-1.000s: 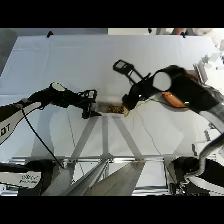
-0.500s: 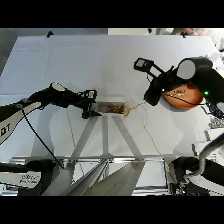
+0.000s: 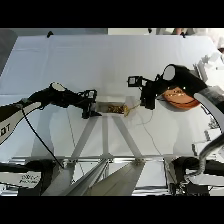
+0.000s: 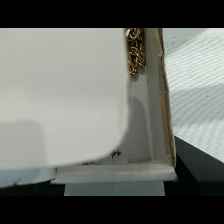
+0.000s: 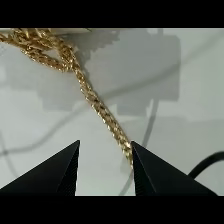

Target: Fold the box and place the chain.

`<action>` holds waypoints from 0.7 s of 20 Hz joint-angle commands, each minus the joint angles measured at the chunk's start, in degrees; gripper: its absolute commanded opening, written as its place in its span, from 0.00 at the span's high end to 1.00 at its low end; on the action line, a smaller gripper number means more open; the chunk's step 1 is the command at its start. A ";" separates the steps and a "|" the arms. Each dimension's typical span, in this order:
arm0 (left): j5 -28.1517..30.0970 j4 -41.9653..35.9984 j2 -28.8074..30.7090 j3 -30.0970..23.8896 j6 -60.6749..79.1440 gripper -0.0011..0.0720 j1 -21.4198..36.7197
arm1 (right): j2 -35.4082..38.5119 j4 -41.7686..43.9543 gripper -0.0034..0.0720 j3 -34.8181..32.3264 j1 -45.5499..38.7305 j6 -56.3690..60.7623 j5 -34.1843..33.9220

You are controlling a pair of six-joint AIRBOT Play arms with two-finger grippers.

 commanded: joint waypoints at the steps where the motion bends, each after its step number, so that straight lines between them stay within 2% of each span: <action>1: 0.00 0.00 0.02 0.00 0.00 0.61 0.02 | -0.92 2.95 0.51 -4.68 -0.04 -12.83 -6.14; 8: 0.00 0.00 0.02 0.00 -0.02 0.61 0.02 | -3.21 2.95 0.52 -6.78 -0.04 -14.97 -11.06; 9: 0.00 0.00 0.02 0.00 0.00 0.61 0.02 | -3.76 2.89 0.61 -6.78 -0.04 -14.95 -10.99; 11: 0.00 0.00 0.02 0.00 -0.02 0.61 0.02 | -4.15 2.84 0.88 -6.75 -0.04 -14.71 -10.97; 12: 0.00 0.00 0.02 0.00 0.00 0.61 0.02 | -3.98 2.84 0.94 -6.75 -0.04 -14.29 -10.97; 14: 0.00 0.00 0.02 0.00 0.00 0.61 0.02 | -3.26 2.25 0.94 -6.75 -0.04 -11.93 -10.71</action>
